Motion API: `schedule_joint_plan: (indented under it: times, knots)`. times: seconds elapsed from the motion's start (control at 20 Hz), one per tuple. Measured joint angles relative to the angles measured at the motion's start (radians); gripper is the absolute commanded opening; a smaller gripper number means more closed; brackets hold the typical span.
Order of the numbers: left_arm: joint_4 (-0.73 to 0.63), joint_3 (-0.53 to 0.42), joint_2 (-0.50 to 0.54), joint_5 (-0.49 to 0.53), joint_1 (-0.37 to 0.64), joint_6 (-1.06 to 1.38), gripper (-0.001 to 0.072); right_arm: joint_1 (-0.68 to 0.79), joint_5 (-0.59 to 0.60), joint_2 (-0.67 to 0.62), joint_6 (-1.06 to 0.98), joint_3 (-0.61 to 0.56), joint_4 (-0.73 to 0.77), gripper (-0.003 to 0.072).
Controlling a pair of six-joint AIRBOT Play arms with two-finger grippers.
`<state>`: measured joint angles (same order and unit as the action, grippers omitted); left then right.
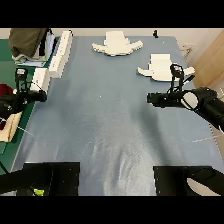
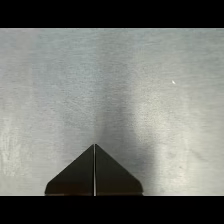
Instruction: Fold the box.
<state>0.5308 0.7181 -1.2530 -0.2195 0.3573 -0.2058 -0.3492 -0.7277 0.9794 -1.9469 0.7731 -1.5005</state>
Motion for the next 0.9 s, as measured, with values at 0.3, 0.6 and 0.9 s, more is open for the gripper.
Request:
schedule_joint_plan:
  times: [0.3,0.6,0.9]
  knots:
    - [0.000,0.058,-0.119,-0.019,-0.031,0.000,0.0430,0.000,0.009,0.002,-0.002,0.000,0.000,0.0002]
    - [0.000,0.072,-0.169,-0.012,-0.068,0.002,0.0430,0.000,0.011,0.002,-0.002,0.000,-0.002,0.0002]
    - [-0.001,0.074,-0.179,0.001,-0.075,0.008,0.0429,0.000,0.011,0.002,-0.002,0.000,-0.004,0.0002]
